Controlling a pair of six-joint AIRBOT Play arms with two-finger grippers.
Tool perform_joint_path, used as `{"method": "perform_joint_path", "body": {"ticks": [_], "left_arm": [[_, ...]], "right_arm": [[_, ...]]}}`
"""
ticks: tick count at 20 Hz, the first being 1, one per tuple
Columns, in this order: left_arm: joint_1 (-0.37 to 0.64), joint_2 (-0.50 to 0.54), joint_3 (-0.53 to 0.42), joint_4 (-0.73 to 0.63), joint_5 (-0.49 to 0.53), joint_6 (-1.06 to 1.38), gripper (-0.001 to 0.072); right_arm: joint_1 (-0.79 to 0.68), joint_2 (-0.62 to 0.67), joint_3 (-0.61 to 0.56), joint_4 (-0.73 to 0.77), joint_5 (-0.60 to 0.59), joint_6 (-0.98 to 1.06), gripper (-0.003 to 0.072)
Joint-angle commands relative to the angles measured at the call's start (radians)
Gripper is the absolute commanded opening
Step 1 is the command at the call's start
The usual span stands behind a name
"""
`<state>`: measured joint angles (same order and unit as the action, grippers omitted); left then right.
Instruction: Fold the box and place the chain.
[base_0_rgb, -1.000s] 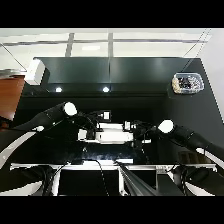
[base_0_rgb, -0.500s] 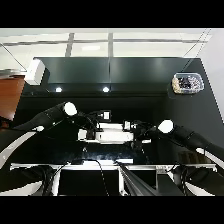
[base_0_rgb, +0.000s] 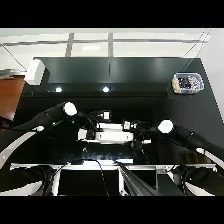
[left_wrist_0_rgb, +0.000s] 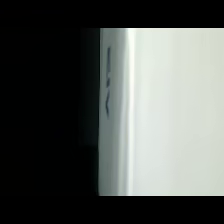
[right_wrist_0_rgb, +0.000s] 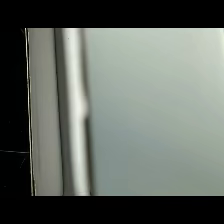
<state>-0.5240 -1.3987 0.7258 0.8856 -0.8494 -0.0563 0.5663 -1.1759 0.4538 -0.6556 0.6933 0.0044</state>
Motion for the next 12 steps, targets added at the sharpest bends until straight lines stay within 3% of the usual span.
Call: {"method": "perform_joint_path", "body": {"ticks": [1,4,6,7,9,12], "left_arm": [[0.000,0.000,0.000,0.000,0.000,0.000,0.0029],[0.000,0.000,0.000,0.000,0.000,0.000,0.0029],[0.000,0.000,0.000,0.000,0.000,0.000,0.0029],[0.000,0.000,0.000,0.000,0.000,0.000,0.0029],[0.000,0.000,0.000,0.000,0.000,0.000,0.0028],[0.000,0.000,0.000,0.000,0.000,0.000,0.0029]], "right_arm": [[0.001,-0.001,0.000,-0.015,-0.009,0.018,0.0602],[0.001,-0.001,0.000,-0.014,-0.024,0.018,0.0594],[0.001,-0.001,0.000,-0.014,-0.024,0.018,0.0528],[0.001,-0.001,0.000,-0.014,-0.024,0.018,0.0441],[0.001,-0.001,0.000,-0.012,-0.024,0.018,0.0356],[0.001,-0.001,0.000,-0.010,-0.024,0.018,0.0356]]}}
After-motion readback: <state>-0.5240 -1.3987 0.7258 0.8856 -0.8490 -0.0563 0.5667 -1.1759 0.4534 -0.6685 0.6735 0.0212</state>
